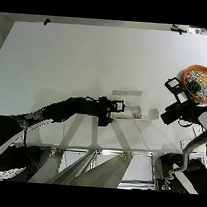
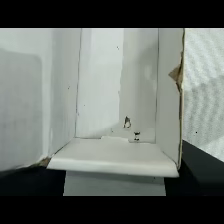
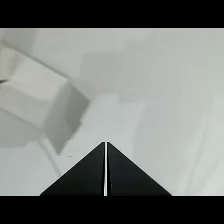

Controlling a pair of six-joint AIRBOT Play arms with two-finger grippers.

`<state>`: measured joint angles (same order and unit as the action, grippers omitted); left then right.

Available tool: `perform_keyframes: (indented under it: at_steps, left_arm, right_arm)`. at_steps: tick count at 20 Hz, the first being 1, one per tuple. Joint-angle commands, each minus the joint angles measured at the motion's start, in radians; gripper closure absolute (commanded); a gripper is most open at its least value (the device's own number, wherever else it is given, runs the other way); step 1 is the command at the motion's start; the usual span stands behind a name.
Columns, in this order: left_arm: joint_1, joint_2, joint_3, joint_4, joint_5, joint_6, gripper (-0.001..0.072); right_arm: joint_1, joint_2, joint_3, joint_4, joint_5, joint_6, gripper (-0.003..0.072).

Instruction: Fold the box and place the chain.

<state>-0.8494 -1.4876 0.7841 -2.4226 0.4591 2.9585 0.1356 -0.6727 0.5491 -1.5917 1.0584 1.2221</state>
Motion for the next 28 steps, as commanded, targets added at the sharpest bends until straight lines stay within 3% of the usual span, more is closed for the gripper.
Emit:
perform_keyframes:
  at_steps: [1, 4, 6, 7, 12, 21, 28]
  left_arm:
    - [0.000, 0.001, 0.000, 0.000, 0.000, 0.000, 0.0576]
    - [0.000, 0.001, 0.000, 0.000, 0.000, 0.000, 0.0576]
    - [0.000, 0.001, 0.000, 0.000, 0.000, 0.000, 0.0576]
    - [0.000, 0.001, 0.000, 0.000, 0.000, 0.000, 0.0576]
    - [0.000, 0.001, 0.000, 0.000, 0.001, 0.000, 0.0576]
    - [0.000, 0.001, 0.000, 0.000, 0.001, 0.000, 0.0576]
    - [0.000, 0.001, 0.000, 0.000, 0.001, 0.000, 0.0576]
  right_arm:
    - [-0.192, -0.073, 0.001, 0.032, -0.001, 0.031, 0.0681]
    - [-0.424, -0.201, 0.001, 0.333, -0.004, -0.184, 0.0682]
    - [-0.505, -0.307, 0.001, 0.561, 0.022, -0.327, 0.0682]
    - [-0.514, -0.367, 0.001, 0.596, 0.043, -0.349, 0.0681]
    - [-0.489, -0.525, 0.000, 0.672, 0.057, -0.402, 0.0680]
    - [-0.392, -0.614, 0.000, 0.686, 0.055, -0.424, 0.0678]
    - [-0.385, -0.613, 0.000, 0.817, 0.167, -0.513, 0.0674]
